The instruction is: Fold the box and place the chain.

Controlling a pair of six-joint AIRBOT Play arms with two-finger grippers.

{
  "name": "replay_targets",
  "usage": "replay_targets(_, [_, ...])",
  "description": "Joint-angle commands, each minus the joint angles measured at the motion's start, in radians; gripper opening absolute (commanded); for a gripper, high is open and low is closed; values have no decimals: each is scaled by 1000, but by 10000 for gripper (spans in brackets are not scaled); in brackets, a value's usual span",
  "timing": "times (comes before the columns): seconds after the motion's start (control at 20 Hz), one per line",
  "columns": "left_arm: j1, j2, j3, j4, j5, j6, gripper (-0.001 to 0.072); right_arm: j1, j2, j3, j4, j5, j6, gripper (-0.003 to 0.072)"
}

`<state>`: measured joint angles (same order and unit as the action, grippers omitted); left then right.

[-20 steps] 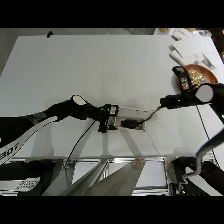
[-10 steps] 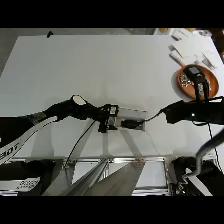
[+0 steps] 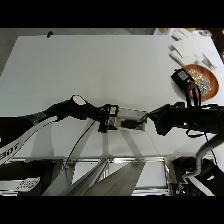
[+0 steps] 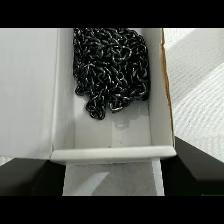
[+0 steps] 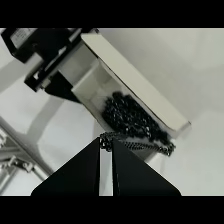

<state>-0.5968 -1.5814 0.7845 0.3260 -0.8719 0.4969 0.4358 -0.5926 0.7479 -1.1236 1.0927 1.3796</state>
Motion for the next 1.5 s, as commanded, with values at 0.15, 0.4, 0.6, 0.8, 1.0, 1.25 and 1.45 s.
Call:
replay_targets(0.15, [1, 0, 1, 0, 0, 0, 38, 74, -31, -20, 11, -165, -2, 17])
replay_targets(0.4, [1, 0, 1, 0, 0, 0, 38, 76, -99, -52, 32, -182, -10, 17])
replay_targets(0.6, [1, 0, 1, 0, 0, 0, 38, 76, -159, -63, 85, -186, -111, 130])
replay_targets(0.8, [1, 0, 1, 0, 0, 0, 38, 75, -204, -26, 110, -197, -202, 322])
replay_targets(1.0, [1, 0, 1, 0, 0, 0, 38, 71, -299, 135, 15, -167, -230, 261])
replay_targets(1.25, [1, 0, 1, 0, 0, 0, 38, 17, -491, 174, -31, -112, -348, 17])
replay_targets(1.45, [1, 0, 1, 0, 0, 0, 38, 36, -531, 143, -14, -98, -515, 21])
